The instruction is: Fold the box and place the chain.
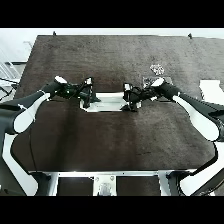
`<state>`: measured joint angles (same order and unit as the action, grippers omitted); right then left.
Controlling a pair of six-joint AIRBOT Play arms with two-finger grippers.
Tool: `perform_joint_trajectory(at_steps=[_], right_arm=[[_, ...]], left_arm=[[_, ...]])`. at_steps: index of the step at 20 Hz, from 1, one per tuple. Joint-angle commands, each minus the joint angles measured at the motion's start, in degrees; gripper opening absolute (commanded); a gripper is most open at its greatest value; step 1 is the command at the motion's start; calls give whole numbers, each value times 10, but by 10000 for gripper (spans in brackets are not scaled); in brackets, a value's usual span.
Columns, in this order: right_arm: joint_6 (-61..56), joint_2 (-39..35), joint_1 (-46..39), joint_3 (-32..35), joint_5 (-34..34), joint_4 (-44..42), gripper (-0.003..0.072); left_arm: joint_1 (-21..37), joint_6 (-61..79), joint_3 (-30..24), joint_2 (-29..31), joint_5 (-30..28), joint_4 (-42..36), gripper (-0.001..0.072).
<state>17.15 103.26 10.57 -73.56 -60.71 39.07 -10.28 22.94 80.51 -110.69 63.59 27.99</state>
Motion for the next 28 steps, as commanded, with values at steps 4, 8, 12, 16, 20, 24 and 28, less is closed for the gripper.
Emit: perform_joint_trajectory(at_steps=[4,8,12,16,20,24,28], right_arm=[[7,25,0,-16,-9,-3,629],[14,31,0,-19,-10,-20,629],[14,34,0,-22,-16,-26,629],[17,34,0,-22,-19,-26,629],[20,35,0,-22,-20,-26,597],[21,37,0,-22,-20,-26,593],[20,37,0,-22,-20,-26,589]], left_arm=[[0,0,0,0,0,0,21],[0,0,0,0,0,0,21],[0,0,0,0,0,0,21],[0,0,0,0,0,0,21],[0,0,0,0,0,0,21],[0,0,0,0,0,0,21],[0,0,0,0,0,0,21]])
